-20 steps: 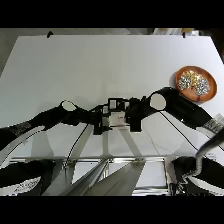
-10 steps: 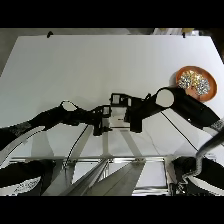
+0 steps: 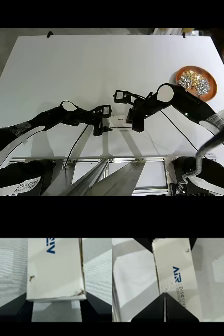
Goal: Fold the box and place the chain.
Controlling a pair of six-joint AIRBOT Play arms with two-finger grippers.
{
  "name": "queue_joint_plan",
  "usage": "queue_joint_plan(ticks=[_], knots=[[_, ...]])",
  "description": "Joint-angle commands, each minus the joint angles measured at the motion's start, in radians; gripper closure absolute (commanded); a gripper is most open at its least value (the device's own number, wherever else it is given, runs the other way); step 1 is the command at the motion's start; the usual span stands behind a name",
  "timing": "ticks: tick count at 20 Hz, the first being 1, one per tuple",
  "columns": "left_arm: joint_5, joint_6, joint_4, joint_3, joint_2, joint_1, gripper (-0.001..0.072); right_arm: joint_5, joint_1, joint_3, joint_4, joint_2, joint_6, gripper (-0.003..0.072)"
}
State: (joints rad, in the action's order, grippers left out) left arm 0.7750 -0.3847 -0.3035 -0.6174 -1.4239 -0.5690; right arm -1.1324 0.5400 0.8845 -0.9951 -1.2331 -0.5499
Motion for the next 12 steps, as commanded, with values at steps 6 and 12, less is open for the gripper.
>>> queue_joint_plan(ticks=[6, 12], knots=[[0.0, 0.0, 0.0, 0.0, 0.0, 0.0, 0.0399, 0.008, 0.04, -0.031, -0.025, -0.053, 0.005, 0.0675], [0.0, 0.0, 0.0, 0.0, 0.0, 0.0, 0.0399, 0.045, 0.04, -0.051, -0.031, -0.062, 0.0, 0.0675]])
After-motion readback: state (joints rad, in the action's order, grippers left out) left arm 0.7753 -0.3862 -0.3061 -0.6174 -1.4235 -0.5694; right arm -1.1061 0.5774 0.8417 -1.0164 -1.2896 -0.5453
